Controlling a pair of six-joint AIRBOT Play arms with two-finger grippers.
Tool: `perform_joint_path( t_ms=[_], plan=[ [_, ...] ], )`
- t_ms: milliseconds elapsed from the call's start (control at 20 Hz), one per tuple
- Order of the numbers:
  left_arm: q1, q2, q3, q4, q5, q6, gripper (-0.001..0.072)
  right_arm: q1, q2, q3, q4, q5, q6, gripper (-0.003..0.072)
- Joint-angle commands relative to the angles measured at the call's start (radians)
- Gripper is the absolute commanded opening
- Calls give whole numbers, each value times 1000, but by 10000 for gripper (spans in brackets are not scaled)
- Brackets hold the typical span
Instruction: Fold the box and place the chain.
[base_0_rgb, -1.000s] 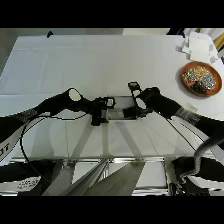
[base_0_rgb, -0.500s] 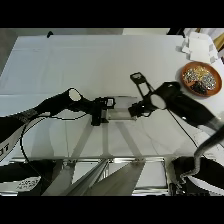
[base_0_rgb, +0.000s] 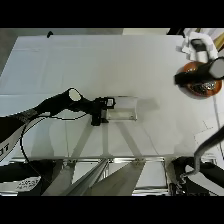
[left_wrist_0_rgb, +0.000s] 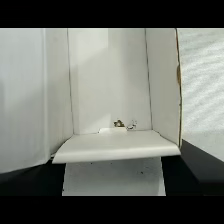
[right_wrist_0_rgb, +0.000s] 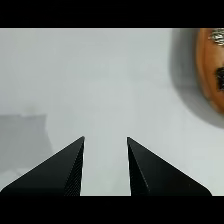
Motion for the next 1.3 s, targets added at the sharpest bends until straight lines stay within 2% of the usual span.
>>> perform_joint_path(
  t_ms=[0,150,350,550,900,950,1050,1150,1250],
  plan=[
    [-1,0,0,0,0,0,9,-257,-137,108,-2,-75,-87,269],
    [-1,0,0,0,0,0,9,-380,-293,185,-2,-80,-101,270],
    [-1,0,0,0,0,0,9,-431,-414,206,3,-119,-101,273],
    [-1,0,0,0,0,0,9,-428,-473,206,47,-143,-101,273],
    [-1,0,0,0,0,0,9,-428,-511,205,49,-105,-101,267],
    [-1,0,0,0,0,0,9,-428,-513,205,49,-103,-101,256],
    [-1,0,0,0,0,0,9,-428,-513,205,49,-96,-101,112],
    [-1,0,0,0,0,0,9,-428,-513,206,49,-87,-101,15],
    [-1,0,0,0,0,0,9,-428,-510,206,49,-72,-101,15]
  ],
)
